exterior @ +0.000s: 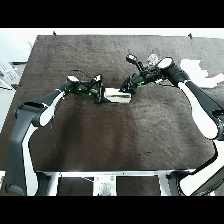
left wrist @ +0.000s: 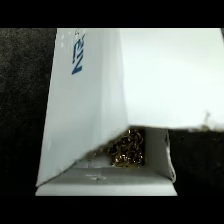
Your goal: Fold the box and place the chain.
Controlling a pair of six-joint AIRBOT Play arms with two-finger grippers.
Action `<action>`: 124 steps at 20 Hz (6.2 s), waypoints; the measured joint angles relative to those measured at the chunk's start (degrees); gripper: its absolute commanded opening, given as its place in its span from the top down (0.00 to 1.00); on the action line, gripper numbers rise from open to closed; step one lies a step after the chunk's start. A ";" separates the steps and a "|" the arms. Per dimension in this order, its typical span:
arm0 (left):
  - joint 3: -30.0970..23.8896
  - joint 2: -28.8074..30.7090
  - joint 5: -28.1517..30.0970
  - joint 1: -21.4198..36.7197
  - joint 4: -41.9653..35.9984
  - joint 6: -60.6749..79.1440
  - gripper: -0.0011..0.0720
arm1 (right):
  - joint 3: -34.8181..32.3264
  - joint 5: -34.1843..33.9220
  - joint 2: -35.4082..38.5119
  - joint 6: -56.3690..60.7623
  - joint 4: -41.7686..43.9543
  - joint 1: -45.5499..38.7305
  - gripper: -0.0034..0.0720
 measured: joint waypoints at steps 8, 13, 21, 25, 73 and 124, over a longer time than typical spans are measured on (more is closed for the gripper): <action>0.00 0.00 0.00 0.00 0.00 0.00 0.48 | 0.00 -1.77 -1.07 -1.01 -1.14 0.59 0.41; 0.00 0.00 0.07 0.00 0.00 -0.04 0.48 | 0.07 -3.65 -1.25 -2.03 -1.20 0.61 0.41; 0.00 -0.02 0.09 0.07 0.00 -0.07 0.48 | 0.81 -5.88 -1.25 -2.29 -1.18 0.66 0.41; 0.00 0.00 0.09 0.04 0.00 -0.04 0.48 | 0.57 -6.12 -1.29 -2.29 -1.27 0.81 0.41; 0.00 -0.02 -0.02 -0.02 0.11 0.20 0.48 | -10.05 -4.55 -1.44 -2.19 3.87 1.05 0.95; 0.00 -0.02 -0.09 0.02 0.00 -0.02 0.48 | -45.53 -28.57 44.98 -2.25 15.17 -0.79 0.95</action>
